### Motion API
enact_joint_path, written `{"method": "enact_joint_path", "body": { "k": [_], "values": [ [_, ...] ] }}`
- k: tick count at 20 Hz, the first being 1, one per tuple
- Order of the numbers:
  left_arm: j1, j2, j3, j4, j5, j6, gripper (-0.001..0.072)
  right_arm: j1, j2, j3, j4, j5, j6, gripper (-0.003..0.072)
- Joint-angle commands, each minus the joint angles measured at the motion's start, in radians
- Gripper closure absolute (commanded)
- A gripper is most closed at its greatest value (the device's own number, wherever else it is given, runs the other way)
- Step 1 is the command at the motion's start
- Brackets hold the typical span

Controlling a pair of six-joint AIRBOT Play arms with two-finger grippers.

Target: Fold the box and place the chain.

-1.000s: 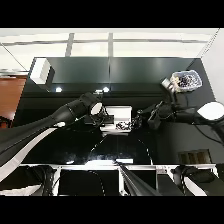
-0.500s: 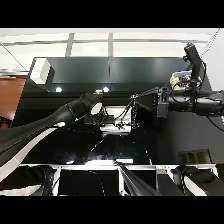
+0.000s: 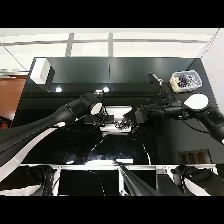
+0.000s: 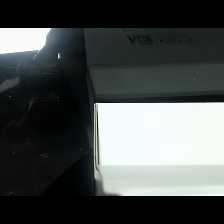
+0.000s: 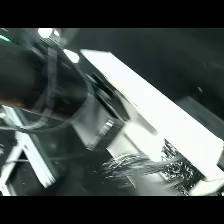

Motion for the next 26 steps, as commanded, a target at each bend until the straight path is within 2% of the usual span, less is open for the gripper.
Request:
{"method": "enact_joint_path", "body": {
  "k": [1,4,5,6,9,12,13,15,17,22,26],
  "values": [
    [0.0,0.0,0.0,0.0,0.0,0.0,0.068,-0.058,-0.026,0.0,-0.08,0.061,0.009,0.0189],
    [0.0,0.0,0.0,0.0,-0.001,0.0,0.068,-0.225,0.002,0.001,-0.192,0.156,-0.103,0.0188],
    [0.0,0.0,0.0,0.0,0.0,0.0,0.068,-0.251,0.002,-0.014,-0.274,0.149,-0.129,0.0138],
    [0.0,0.0,0.0,0.0,0.0,0.0,0.0681,-0.252,0.002,-0.047,-0.325,0.114,-0.164,-0.0034],
    [0.0,0.0,0.0,0.0,0.0,0.0,0.0681,-0.195,0.002,-0.17,-0.327,-0.047,-0.417,-0.0034],
    [0.0,0.0,0.0,0.0,0.0,0.0,0.068,-0.081,-0.001,-0.248,-0.317,-0.2,-0.774,-0.0025],
    [0.0,0.0,0.0,0.0,0.0,0.0,0.068,-0.048,-0.012,-0.253,-0.317,-0.237,-0.853,-0.0024],
    [0.0,0.0,0.0,0.0,-0.001,0.0,0.068,-0.004,-0.045,-0.253,-0.223,-0.296,-0.952,-0.0024],
    [0.0,0.0,0.0,0.0,0.0,0.0,0.0681,0.023,-0.072,-0.253,-0.137,-0.298,-1.097,-0.0025],
    [0.0,0.0,0.0,0.0,0.0,0.0,0.068,0.049,-0.121,-0.253,-0.126,-0.305,-1.151,-0.0024],
    [0.0,0.0,0.0,0.0,0.0,0.0,0.068,0.063,-0.122,-0.253,-0.1,-0.393,-1.161,-0.0025]
  ]
}}
